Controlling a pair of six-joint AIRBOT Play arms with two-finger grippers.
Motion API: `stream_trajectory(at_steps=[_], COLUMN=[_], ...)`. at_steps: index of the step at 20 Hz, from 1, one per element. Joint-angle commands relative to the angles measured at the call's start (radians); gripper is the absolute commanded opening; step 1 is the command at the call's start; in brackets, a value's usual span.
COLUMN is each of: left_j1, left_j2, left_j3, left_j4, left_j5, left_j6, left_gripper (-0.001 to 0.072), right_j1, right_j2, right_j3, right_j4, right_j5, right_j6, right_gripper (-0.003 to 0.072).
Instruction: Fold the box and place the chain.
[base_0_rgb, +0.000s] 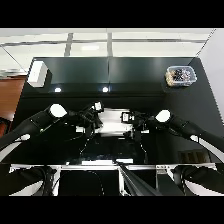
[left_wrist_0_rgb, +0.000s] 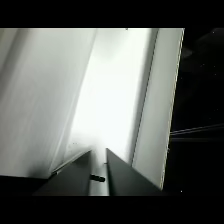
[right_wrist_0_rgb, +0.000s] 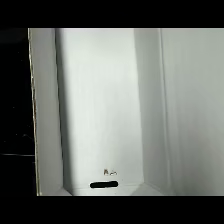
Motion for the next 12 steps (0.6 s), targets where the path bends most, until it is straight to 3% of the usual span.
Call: stream_trajectory(at_steps=[1, 3, 6, 7, 9, 12], left_j1=[0.001, 0.002, 0.022, 0.042, 0.093, 0.185], left_j2=[-0.002, -0.002, 0.021, 0.044, 0.115, 0.27], left_j3=[0.0, 0.0, 0.001, 0.001, 0.001, -0.002], left_j4=[0.002, 0.011, 0.011, 0.011, 0.034, 0.266], left_j5=[-0.021, -0.041, -0.076, -0.095, -0.137, -0.177], left_j6=[0.0, -0.001, -0.05, -0.069, -0.188, -0.486], left_gripper=[0.0263, 0.0082, 0.0064, 0.0025, 0.0024, 0.0024], right_j1=[0.001, 0.001, 0.001, 0.001, 0.001, 0.001], right_j2=[-0.001, -0.001, -0.001, -0.001, -0.001, -0.001], right_j3=[0.0, 0.0, 0.0, 0.0, 0.0, 0.0], right_j4=[0.0, 0.0, 0.0, 0.0, 0.0, 0.0], right_j5=[0.001, 0.001, 0.001, 0.001, 0.001, 0.001], right_j6=[0.001, 0.001, 0.001, 0.001, 0.001, 0.001], right_gripper=[0.0417, 0.0417, 0.0417, 0.0417, 0.0417, 0.0417])
